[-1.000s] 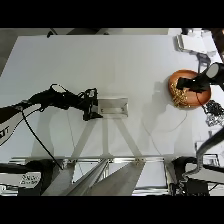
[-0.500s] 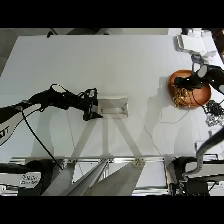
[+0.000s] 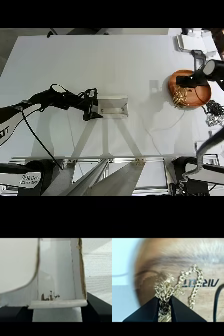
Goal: Fold the box and place the chain.
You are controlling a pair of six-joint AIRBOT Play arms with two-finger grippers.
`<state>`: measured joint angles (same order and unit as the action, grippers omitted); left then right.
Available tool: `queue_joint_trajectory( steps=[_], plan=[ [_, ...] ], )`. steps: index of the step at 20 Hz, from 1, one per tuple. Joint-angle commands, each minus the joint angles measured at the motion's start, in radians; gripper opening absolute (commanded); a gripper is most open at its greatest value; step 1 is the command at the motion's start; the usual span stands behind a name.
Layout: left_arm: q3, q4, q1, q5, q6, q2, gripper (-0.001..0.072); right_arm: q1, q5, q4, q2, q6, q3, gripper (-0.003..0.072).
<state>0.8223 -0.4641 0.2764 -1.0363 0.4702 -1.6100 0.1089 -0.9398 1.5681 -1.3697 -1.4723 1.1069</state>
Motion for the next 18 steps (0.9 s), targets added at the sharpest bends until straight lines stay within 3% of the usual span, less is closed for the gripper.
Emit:
queue_joint_trajectory(
  steps=[1, 6, 8, 13, 18],
  plan=[
    [0.000, 0.000, 0.000, 0.000, 0.000, 0.000, 0.0212, -0.076, -0.175, 0.007, 0.129, 0.095, 0.000, 0.0009],
    [0.000, 0.000, 0.000, 0.000, 0.000, 0.000, 0.0212, -0.312, -0.367, 0.006, 0.211, 0.097, 0.000, 0.0009],
    [0.000, 0.000, 0.000, 0.000, 0.000, 0.000, 0.0212, -0.408, -0.381, 0.003, 0.211, 0.093, 0.000, 0.0009],
    [0.000, 0.000, 0.000, 0.000, 0.000, 0.000, 0.0212, -0.615, -0.298, -0.047, 0.210, 0.093, 0.000, 0.0010],
    [0.000, 0.000, 0.000, 0.000, 0.000, 0.000, 0.0212, -0.687, -0.181, -0.201, 0.170, 0.106, 0.000, 0.0010]
  ],
)
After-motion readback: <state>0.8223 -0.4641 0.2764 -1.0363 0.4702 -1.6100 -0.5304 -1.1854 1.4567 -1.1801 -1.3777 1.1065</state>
